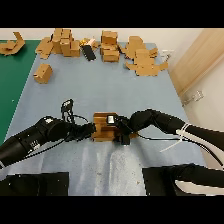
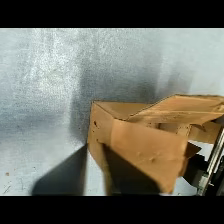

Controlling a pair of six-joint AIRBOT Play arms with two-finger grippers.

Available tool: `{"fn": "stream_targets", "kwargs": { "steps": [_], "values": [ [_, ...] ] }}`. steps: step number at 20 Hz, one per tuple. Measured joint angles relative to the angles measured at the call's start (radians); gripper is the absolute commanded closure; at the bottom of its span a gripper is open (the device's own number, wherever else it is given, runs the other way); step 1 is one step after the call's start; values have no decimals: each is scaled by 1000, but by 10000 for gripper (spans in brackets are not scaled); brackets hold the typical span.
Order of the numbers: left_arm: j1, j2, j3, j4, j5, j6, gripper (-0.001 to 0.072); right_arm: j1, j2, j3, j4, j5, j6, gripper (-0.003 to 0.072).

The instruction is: Fold the box.

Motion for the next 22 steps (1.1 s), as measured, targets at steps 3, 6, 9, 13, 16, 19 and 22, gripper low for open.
{"fn": "stream_targets", "kwargs": {
  "steps": [3, 6, 9, 13, 16, 19, 22],
  "values": [
    [-1, 0, 2, 11, -16, -7, 308, 0, 0, 0, 0, -1, 0, 175],
    [-1, 0, 6, 11, -29, -10, 308, 0, 0, 0, 0, -2, 0, 175],
    [0, 0, 18, 18, -50, -9, 309, 0, 0, 0, 0, -2, 0, 176],
    [27, 4, 34, 35, -103, -5, 308, 0, 0, 0, 0, -2, 0, 176],
    [34, 8, 47, 21, -119, 7, 307, 0, 0, 0, 0, -2, 0, 175],
    [38, 8, 53, -13, -127, 46, 307, 0, 0, 0, 0, -2, 0, 175],
    [38, 6, 56, -49, -130, 89, 307, 0, 0, 0, 0, -2, 0, 175]
  ]
}}
